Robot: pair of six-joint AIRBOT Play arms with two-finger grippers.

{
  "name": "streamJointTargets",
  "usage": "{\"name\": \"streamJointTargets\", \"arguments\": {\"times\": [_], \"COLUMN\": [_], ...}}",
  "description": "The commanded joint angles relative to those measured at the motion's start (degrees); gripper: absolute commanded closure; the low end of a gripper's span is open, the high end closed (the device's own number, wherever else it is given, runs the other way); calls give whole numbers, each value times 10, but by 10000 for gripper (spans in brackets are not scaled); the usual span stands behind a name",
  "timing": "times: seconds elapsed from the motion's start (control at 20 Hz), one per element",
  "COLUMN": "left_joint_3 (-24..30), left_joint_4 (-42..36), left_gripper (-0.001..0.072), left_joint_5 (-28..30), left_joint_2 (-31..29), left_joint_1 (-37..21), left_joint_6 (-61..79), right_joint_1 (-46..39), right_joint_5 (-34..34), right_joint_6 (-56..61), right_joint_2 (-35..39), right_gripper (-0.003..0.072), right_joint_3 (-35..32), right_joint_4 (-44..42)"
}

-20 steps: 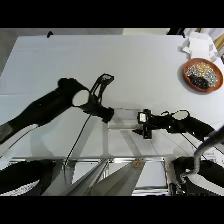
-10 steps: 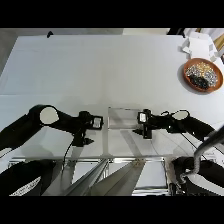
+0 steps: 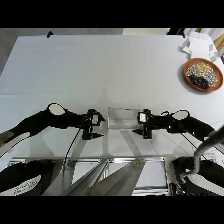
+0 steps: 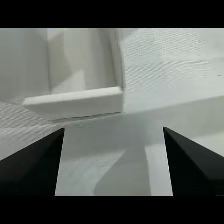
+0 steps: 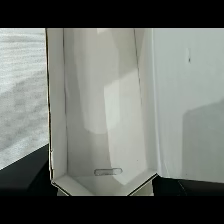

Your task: Fold the box and place the chain.

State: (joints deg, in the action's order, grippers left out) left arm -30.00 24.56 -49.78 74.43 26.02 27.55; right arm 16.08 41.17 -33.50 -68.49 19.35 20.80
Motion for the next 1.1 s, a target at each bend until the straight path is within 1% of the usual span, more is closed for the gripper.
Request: {"name": "streamJointTargets", "arguments": {"times": [0.0,0.25,0.55,0.85,1.05], "left_joint_3": [-22,-36,-42,-49,-49], "left_joint_4": [-32,-31,-31,-35,-61], "left_gripper": [13,13,13,13,13], "left_joint_5": [-23,-27,-3,-2,8], "left_joint_2": [45,57,83,84,87], "left_joint_1": [-26,-25,10,13,19], "left_joint_6": [25,30,31,31,31], "right_joint_1": [0,0,0,0,0], "right_joint_5": [0,0,0,0,0], "right_joint_6": [0,0,0,0,0], "right_joint_2": [0,0,0,0,0], "right_gripper": [310,310,310,310,310], "right_joint_3": [0,0,0,0,0], "right_joint_4": [0,0,0,0,0]}}
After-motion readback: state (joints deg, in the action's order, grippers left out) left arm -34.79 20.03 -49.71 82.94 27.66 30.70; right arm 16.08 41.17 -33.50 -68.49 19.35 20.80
